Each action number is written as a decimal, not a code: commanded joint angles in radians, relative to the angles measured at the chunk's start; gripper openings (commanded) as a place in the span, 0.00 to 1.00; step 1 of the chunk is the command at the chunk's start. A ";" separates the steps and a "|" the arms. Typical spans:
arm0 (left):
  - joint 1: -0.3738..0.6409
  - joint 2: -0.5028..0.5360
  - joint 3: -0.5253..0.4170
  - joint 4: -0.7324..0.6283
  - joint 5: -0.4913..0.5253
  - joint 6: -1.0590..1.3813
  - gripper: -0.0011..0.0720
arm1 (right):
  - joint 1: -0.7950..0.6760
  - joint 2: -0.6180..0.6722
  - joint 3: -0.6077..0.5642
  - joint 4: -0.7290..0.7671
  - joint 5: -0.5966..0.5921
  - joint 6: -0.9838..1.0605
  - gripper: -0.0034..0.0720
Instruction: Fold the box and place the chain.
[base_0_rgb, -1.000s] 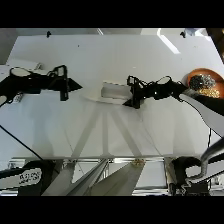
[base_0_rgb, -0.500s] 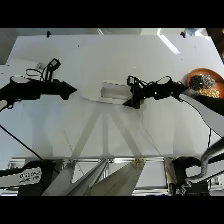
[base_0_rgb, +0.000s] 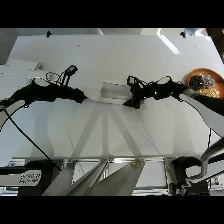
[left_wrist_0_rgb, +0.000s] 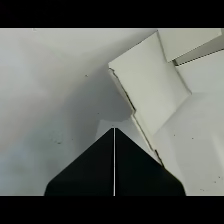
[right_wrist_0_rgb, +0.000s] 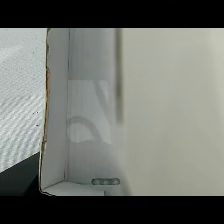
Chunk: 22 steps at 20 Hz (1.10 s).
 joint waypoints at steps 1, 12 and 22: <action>-0.026 -0.004 0.000 -0.054 0.025 -0.053 0.02 | 0.000 0.000 0.001 0.000 0.000 0.000 0.73; -0.026 -0.004 0.000 -0.188 -0.116 -0.046 0.03 | 0.000 0.000 0.001 0.000 0.000 0.000 0.73; -0.026 -0.004 0.000 -0.320 -0.121 -0.041 0.15 | 0.000 0.000 0.001 0.000 0.000 0.000 0.73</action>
